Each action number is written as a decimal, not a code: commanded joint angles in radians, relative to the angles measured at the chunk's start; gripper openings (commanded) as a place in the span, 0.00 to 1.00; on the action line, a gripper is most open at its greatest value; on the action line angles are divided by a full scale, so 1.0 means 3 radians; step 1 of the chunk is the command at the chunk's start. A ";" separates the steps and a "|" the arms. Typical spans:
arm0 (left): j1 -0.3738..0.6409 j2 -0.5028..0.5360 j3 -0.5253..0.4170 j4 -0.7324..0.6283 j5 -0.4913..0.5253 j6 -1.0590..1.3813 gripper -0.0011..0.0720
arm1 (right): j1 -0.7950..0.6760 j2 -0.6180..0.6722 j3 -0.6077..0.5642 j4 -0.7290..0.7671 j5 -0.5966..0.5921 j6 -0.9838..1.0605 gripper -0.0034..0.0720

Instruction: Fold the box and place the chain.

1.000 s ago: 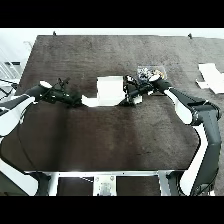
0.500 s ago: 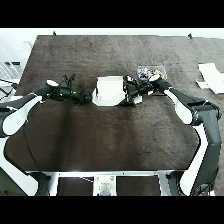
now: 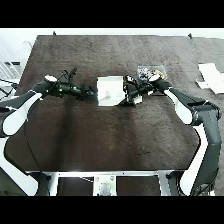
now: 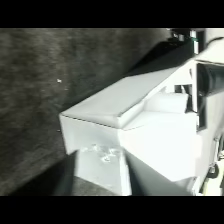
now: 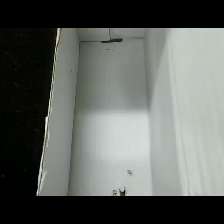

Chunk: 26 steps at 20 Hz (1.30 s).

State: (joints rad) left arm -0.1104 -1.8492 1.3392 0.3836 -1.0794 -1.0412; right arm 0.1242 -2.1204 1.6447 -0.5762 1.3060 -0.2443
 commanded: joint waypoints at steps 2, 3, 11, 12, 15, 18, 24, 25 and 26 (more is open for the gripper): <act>-0.0003 0.0010 0.0010 -0.0098 -0.0134 0.0085 0.61 | 0.0003 -0.0003 0.0000 0.0000 0.0001 0.0000 0.83; -0.0003 0.0010 0.0011 -0.0112 -0.0177 0.0084 0.61 | 0.0003 -0.0003 0.0000 0.0000 0.0001 0.0000 0.83; -0.0004 0.0020 0.0010 -0.0226 -0.0257 0.0058 0.61 | 0.0003 -0.0003 0.0000 0.0000 0.0001 0.0001 0.83; -0.0015 0.0020 0.0010 -0.0226 -0.0259 0.0057 0.61 | 0.0003 -0.0003 0.0000 0.0000 0.0001 0.0000 0.83; -0.0094 0.0023 0.0048 -0.0144 -0.0195 0.0069 0.61 | 0.0003 -0.0003 0.0000 0.0000 0.0001 0.0000 0.83; -0.0163 0.0023 0.0235 0.0301 -0.0125 -0.0271 0.61 | 0.0003 -0.0003 0.0000 0.0000 0.0001 0.0000 0.83; -0.0267 0.0027 0.0343 0.0759 -0.0067 -0.0640 0.61 | 0.0003 -0.0003 0.0000 0.0000 0.0000 0.0000 0.83; -0.0301 0.0027 0.0408 0.0865 -0.0064 -0.0698 0.61 | 0.0003 -0.0003 0.0000 0.0000 0.0001 0.0001 0.83; -0.0342 0.0027 0.0500 0.1029 -0.0055 -0.0810 0.61 | 0.0003 -0.0003 0.0000 -0.0001 0.0001 0.0000 0.83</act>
